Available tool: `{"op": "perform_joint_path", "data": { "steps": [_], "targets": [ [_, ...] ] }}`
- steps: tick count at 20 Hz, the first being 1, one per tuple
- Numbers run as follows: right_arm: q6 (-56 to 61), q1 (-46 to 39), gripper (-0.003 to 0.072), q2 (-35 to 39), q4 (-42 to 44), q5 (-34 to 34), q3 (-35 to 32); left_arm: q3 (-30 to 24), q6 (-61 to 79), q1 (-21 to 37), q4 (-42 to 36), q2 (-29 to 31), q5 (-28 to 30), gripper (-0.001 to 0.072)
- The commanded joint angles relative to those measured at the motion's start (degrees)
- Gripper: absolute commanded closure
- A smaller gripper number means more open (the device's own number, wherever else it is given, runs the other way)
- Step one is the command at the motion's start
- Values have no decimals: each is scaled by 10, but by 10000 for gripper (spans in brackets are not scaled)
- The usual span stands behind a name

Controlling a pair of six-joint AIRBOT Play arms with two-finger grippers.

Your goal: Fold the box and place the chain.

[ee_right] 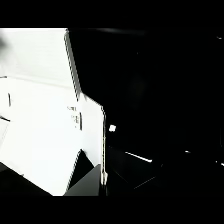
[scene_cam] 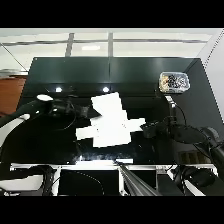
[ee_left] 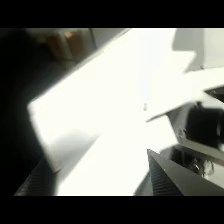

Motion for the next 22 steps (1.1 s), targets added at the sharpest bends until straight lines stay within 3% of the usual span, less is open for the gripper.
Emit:
{"op": "perform_joint_path", "data": {
  "steps": [1, 4, 5, 7, 8, 10, 18, 19, 22],
  "targets": [
    [8, 8, 664, 1, -2, 1, -1, 66, 46, -28, 2, -77, -131, 6],
    [10, 8, 664, 1, -2, 1, -1, 91, 47, -19, 17, -106, -170, 35],
    [10, 8, 664, 1, -2, 1, -1, 95, 50, -16, 30, -111, -170, 114],
    [10, 8, 664, 1, -2, 1, -1, 100, 53, -12, 46, -119, -173, 174],
    [10, 8, 664, 1, -3, 1, -1, 100, 64, -12, 54, -120, -173, 276],
    [16, 8, 664, 1, -9, 1, -1, 100, 89, -12, 71, -120, -173, 366],
    [29, 8, 664, 0, -21, 0, -1, 101, 111, -11, 94, -121, -156, 381],
    [29, 8, 664, 0, -22, 0, -1, 101, 111, -11, 102, -121, -150, 438],
    [29, 8, 664, 0, -22, 0, -1, 101, 110, -7, 103, -121, -134, 446]
  ]
}}
